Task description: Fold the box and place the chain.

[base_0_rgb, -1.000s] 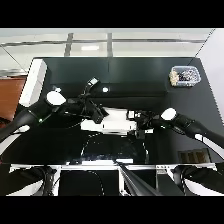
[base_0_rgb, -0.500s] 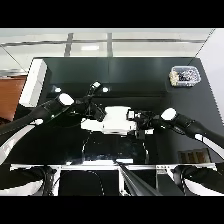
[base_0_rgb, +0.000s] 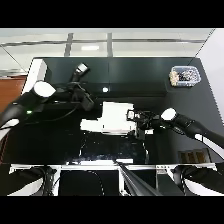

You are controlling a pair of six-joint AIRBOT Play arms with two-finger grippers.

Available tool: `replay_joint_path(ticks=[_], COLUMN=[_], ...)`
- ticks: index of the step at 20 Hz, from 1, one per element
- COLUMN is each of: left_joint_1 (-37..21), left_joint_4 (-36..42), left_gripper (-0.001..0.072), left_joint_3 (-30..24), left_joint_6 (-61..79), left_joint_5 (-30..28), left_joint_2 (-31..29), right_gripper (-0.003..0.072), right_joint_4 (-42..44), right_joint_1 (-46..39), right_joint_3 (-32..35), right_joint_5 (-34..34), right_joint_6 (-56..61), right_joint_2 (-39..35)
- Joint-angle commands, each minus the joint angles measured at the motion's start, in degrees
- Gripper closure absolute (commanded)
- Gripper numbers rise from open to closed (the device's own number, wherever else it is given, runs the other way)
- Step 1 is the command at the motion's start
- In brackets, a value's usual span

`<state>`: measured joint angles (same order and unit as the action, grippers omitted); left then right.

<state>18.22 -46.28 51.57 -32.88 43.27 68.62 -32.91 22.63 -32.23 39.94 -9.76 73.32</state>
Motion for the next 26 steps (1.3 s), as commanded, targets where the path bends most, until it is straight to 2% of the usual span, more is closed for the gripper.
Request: replay_joint_path(ticks=[1,4,6,7,8,9,10,14,20,26], left_joint_1=[-3.34,-1.68,-0.07,0.55,0.90,1.01,0.98,0.81,0.81,1.18], left_joint_4=[-4.96,-3.08,-4.20,-4.55,-4.50,-4.48,-4.50,-4.26,8.11,10.08], left_gripper=[0.0685,0.0685,0.0676,0.0540,0.0268,0.0051,-0.0007,-0.0007,0.0000,0.0013], left_joint_3=[-0.74,-5.81,-10.36,-12.61,-14.73,-16.35,-17.20,-16.96,-16.50,-15.47], left_joint_6=[2.45,18.08,25.11,29.64,35.28,39.34,41.53,42.56,52.83,53.09], left_joint_5=[6.19,14.91,15.63,14.80,12.59,10.05,7.91,3.98,5.27,8.02], left_joint_2=[-6.97,-9.77,-9.11,-8.59,-8.09,-7.63,-7.04,-1.99,2.84,5.68], right_gripper=[0.0677,0.0677,0.0677,0.0677,0.0677,0.0676,0.0677,0.0676,0.0677,0.0677], right_joint_4=[0.04,0.02,0.04,0.04,0.04,0.04,0.04,0.04,0.04,0.04], right_joint_1=[0.00,0.00,0.00,0.00,0.00,0.00,0.00,0.00,0.00,0.00], right_joint_3=[-0.04,-0.04,-0.04,-0.04,-0.04,-0.04,-0.04,-0.04,-0.04,-0.04], right_joint_5=[-0.09,-0.09,-0.09,-0.09,-0.09,-0.09,-0.09,-0.09,-0.09,-0.09], right_joint_6=[0.04,0.04,0.04,0.04,0.04,0.04,0.04,0.04,0.04,0.04], right_joint_2=[0.04,0.04,0.04,0.04,0.04,0.04,0.04,0.04,0.04,0.04])
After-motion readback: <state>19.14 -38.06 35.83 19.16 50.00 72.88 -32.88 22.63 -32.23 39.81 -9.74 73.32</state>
